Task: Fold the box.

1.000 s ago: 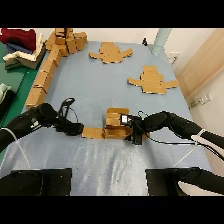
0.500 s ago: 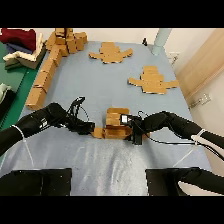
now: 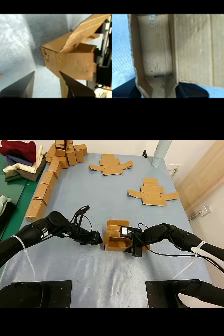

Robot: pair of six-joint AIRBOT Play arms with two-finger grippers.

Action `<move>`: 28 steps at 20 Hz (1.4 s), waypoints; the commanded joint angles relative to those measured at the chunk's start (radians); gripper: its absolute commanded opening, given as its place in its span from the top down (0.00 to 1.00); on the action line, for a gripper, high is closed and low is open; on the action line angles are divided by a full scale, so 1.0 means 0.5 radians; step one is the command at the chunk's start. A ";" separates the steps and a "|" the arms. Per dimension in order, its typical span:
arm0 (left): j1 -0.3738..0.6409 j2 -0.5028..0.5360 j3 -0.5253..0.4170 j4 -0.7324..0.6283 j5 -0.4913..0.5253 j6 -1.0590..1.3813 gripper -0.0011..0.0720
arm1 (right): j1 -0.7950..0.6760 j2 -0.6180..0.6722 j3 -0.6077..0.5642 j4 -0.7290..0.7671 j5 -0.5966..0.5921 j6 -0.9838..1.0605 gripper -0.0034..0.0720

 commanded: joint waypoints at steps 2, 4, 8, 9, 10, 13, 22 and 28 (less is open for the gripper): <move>-0.005 -0.005 0.098 -0.027 -0.037 0.011 0.37 | 0.000 0.000 -0.001 0.001 0.001 0.000 0.29; -0.005 -0.008 0.106 -0.033 -0.077 0.025 0.37 | 0.000 0.000 -0.001 0.001 0.000 0.000 0.29; -0.005 -0.035 0.106 -0.032 -0.050 0.044 0.37 | 0.000 0.000 -0.001 0.001 0.000 0.000 0.29; -0.005 -0.047 0.105 -0.034 -0.030 0.043 0.37 | 0.000 0.000 -0.001 0.001 0.001 0.000 0.29; -0.005 -0.055 0.105 -0.033 -0.033 0.043 0.37 | 0.000 0.000 -0.001 0.001 0.001 0.000 0.29; -0.005 -0.056 0.103 -0.027 0.072 0.042 0.37 | 0.000 0.000 -0.001 0.001 0.000 0.000 0.29; -0.452 -0.069 0.248 0.741 0.179 -0.823 0.37 | 0.000 0.000 -0.001 0.001 0.001 0.000 0.29; -0.642 -0.132 0.436 1.123 0.092 -1.221 0.37 | 0.000 0.000 -0.001 0.001 0.001 0.000 0.29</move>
